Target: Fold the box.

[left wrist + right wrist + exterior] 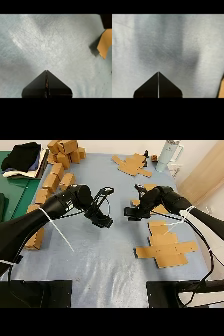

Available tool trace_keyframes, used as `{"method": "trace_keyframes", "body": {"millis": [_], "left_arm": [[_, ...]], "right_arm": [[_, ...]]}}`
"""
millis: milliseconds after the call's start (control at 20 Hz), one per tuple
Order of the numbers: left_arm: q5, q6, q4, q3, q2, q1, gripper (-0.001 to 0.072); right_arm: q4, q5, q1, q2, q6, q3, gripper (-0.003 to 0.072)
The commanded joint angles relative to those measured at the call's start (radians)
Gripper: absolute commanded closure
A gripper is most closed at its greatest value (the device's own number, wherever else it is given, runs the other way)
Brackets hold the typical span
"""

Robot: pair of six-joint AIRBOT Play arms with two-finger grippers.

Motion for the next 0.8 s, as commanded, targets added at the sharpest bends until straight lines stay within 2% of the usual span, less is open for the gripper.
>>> {"method": "trace_keyframes", "body": {"millis": [0, 750], "left_arm": [[0.0, 0.0, 0.001, 0.0, 0.001, 0.0, 0.0694], [0.0, 0.0, 0.001, 0.0, 0.001, 0.0, 0.0694]], "right_arm": [[0.001, 0.0, 0.001, -0.001, 0.0, 0.001, 0.0681], [0.009, 0.022, 0.002, -0.001, 0.008, 0.001, 0.0681]]}}
